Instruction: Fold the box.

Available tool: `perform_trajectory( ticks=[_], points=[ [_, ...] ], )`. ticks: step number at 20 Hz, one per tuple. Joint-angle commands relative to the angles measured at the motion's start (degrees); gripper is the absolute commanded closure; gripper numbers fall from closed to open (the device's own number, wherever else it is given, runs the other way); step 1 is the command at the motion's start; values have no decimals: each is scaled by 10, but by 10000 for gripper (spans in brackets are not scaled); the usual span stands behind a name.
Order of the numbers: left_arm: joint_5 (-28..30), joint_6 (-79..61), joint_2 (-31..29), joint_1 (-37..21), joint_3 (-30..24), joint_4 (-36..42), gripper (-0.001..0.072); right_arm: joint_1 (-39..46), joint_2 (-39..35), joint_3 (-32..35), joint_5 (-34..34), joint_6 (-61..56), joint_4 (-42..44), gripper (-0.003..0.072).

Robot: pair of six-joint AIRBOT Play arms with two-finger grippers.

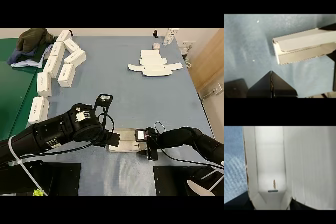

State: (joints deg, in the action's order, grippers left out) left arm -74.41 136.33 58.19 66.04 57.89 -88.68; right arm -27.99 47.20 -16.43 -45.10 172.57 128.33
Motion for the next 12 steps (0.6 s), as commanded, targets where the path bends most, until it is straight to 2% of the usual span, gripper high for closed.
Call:
perform_trajectory(
  ticks=[1, 4, 7, 10, 12],
  points=[
    [37, -131, -10, -17, 0, -3, 696, 0, 0, 0, 0, 0, 0, 160],
    [46, -255, -12, -30, -6, 2, 696, 0, 0, 0, 0, 0, 0, 159],
    [72, -405, -42, -93, -65, 36, 697, 0, 0, 0, 0, 0, 0, 159],
    [141, -634, -101, -180, -160, 166, 698, 0, 0, 0, 0, 0, 0, 160],
    [158, -863, -138, -230, -218, 249, 695, 0, 0, 0, 0, 0, 0, 160]
  ],
)
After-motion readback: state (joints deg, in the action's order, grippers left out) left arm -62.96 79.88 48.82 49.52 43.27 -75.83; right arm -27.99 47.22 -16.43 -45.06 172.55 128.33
